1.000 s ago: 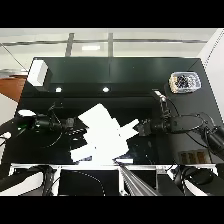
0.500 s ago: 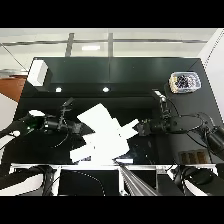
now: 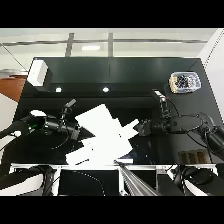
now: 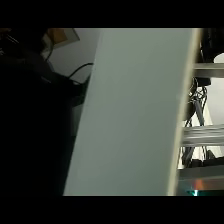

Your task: Fold the box and place the chain.

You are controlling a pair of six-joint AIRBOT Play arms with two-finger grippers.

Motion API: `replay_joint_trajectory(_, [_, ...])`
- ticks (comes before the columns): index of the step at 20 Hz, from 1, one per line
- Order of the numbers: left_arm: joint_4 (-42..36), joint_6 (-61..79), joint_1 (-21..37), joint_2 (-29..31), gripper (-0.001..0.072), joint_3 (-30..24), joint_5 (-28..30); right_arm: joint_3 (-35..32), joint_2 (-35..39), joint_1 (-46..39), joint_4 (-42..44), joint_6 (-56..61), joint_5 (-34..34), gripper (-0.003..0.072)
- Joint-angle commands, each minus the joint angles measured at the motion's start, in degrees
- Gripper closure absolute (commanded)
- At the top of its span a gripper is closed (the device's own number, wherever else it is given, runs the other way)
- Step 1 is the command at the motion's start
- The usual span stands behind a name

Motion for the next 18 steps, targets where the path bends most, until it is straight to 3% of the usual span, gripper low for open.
replay_joint_trajectory(1, [0.5, 1.9, -1.1, 0.0, 0.0383, 0.0, -0.1, 0.0, 0.0, 0.0, -0.3, 0.7, 0.0, 0.0661])
replay_joint_trajectory(3, [1.1, 2.9, -2.5, 0.0, 0.0384, 0.0, 0.0, 0.0, 0.0, 0.0, -0.5, 0.6, 0.0, 0.0661])
replay_joint_trajectory(4, [1.3, 2.9, -3.2, 0.0, 0.0435, 0.0, 0.1, 0.0, 0.0, 0.0, -0.5, 0.6, 0.0, 0.066])
replay_joint_trajectory(5, [2.0, 3.2, -3.7, 0.0, 0.0529, 0.1, 0.1, 0.0, 0.0, 0.0, -0.5, 0.6, 0.0, 0.0661])
replay_joint_trajectory(8, [5.1, 3.3, -4.1, 0.0, 0.0562, 1.2, -0.3, 0.0, 0.0, 0.0, -0.5, 0.6, 0.0, 0.066])
replay_joint_trajectory(10, [5.2, 3.3, -4.1, 0.0, 0.0684, 2.0, -0.4, 0.0, 0.0, 0.0, -0.5, 0.6, 0.0, 0.066])
replay_joint_trajectory(14, [5.7, 3.3, -4.1, 0.1, 0.0686, 4.3, -0.8, 0.0, 0.0, -0.2, -1.1, 1.2, 0.4, 0.0652])
replay_joint_trajectory(15, [6.1, 3.3, -4.1, 0.6, 0.0687, 5.3, -0.8, 0.1, 0.0, -1.0, -1.8, 1.3, -0.2, 0.0393])
replay_joint_trajectory(16, [6.8, 3.3, -4.1, 1.3, 0.0687, 6.4, -0.8, 0.3, 0.0, -2.7, -2.9, 1.4, -1.7, -0.0013])
replay_joint_trajectory(18, [8.8, 3.3, -4.3, 3.4, 0.0689, 9.2, -0.6, 2.2, 0.0, -7.8, -6.5, 1.5, -6.3, -0.0022])
